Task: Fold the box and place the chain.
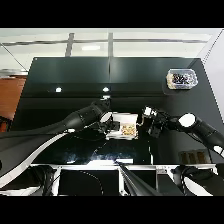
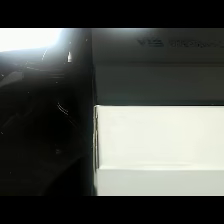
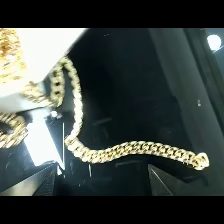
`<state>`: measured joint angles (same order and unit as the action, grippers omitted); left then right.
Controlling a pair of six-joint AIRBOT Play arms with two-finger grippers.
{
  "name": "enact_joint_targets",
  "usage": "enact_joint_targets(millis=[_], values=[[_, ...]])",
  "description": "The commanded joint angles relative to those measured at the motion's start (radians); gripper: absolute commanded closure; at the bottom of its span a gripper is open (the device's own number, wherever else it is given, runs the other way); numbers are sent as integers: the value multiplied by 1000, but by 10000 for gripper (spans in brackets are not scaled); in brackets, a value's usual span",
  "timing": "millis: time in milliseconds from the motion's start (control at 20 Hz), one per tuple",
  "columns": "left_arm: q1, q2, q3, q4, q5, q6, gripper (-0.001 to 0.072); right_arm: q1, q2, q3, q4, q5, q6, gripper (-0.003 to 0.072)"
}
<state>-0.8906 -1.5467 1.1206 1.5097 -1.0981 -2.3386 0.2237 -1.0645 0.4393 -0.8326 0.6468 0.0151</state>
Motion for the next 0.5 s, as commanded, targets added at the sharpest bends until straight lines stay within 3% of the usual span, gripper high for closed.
enact_joint_targets(millis=[0, 450], values=[[0, -1, 0, 0, 14, 0, 677, 2, -40, -1, 101, -49, -42, -11], [0, -1, 0, 0, 24, 0, 678, 4, -63, -1, 148, -52, -39, 2]])
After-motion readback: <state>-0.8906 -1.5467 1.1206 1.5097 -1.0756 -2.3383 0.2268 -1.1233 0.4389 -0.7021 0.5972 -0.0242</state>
